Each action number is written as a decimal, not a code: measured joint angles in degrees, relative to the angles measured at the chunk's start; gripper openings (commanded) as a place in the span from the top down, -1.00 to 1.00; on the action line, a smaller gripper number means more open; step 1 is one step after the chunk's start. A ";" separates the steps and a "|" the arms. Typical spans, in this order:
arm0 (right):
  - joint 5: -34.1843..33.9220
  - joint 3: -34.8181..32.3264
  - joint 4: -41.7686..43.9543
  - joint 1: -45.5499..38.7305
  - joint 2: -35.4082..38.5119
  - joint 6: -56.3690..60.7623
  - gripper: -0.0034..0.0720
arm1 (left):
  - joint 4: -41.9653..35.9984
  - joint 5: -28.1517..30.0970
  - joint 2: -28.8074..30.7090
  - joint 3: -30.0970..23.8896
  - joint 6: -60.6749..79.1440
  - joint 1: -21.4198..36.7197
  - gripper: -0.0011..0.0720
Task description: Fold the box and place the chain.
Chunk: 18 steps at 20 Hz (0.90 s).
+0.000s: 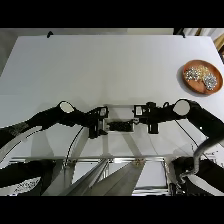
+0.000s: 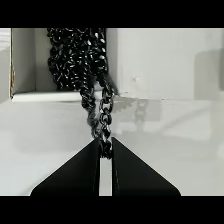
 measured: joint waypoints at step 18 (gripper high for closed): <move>-9.14 0.09 29.53 11.02 19.15 13.03 0.89 | 0.00 0.00 0.00 0.00 0.00 0.00 0.22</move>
